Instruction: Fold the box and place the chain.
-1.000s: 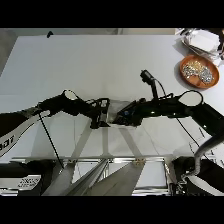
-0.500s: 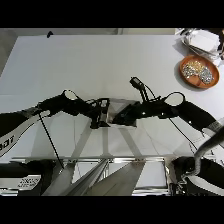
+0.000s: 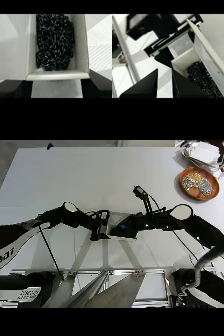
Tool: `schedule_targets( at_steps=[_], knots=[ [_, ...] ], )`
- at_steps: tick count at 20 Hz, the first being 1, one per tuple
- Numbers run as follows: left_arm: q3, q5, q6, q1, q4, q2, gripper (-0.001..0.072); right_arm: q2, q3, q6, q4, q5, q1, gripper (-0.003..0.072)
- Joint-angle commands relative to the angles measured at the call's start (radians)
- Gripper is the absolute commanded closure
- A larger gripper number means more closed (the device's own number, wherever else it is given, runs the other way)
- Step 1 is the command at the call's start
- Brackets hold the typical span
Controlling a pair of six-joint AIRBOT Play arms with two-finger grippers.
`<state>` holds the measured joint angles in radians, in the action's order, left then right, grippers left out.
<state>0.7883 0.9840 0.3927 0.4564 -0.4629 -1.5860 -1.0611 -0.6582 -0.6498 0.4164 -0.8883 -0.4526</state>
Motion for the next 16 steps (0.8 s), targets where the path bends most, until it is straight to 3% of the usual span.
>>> schedule_targets(
  at_steps=[1,3,5,8,11,16],
  knots=[
    [0.001,0.000,0.000,0.000,0.000,0.000,0.0366,0.120,0.000,0.004,0.097,-0.006,0.000,0.0484],
    [0.001,0.000,0.000,0.000,0.000,0.000,0.0366,0.200,0.000,0.003,0.163,0.035,0.000,0.0487],
    [0.001,0.000,0.000,0.000,0.000,0.000,0.0366,0.243,0.000,-0.016,0.154,0.080,0.052,0.0588],
    [0.001,0.000,0.000,0.000,0.000,0.000,0.0366,0.229,0.000,-0.030,0.114,0.097,0.211,0.0591],
    [0.001,0.000,0.000,0.000,0.000,0.000,0.0366,0.171,0.000,-0.021,0.113,0.105,0.330,0.0585],
    [0.001,0.000,0.000,0.000,0.000,0.000,0.0366,-0.005,0.000,0.074,0.110,0.048,0.317,0.0530]
  ],
)
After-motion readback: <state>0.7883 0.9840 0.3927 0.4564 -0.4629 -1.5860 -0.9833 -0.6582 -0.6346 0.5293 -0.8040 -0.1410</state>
